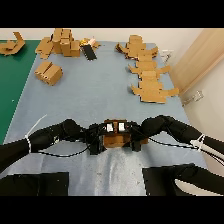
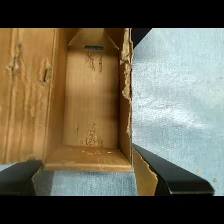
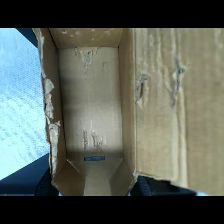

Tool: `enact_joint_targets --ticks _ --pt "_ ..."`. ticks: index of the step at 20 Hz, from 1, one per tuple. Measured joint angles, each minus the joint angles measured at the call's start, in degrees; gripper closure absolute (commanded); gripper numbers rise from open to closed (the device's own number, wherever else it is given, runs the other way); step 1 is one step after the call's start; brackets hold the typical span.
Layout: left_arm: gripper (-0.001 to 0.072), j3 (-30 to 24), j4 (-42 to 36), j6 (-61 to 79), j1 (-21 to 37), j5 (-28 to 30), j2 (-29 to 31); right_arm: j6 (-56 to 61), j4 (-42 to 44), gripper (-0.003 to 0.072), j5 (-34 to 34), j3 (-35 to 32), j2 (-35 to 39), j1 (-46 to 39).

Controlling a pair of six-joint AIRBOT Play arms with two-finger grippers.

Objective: Fold the box.

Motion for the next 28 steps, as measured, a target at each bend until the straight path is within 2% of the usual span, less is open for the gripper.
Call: enact_joint_targets --ticks 28 --pt "0.0015 1.7 1.4 -0.3 0.1 -0.9 -2.6 0.0 0.0 0.0185 0.0 0.0 0.0 0.0"
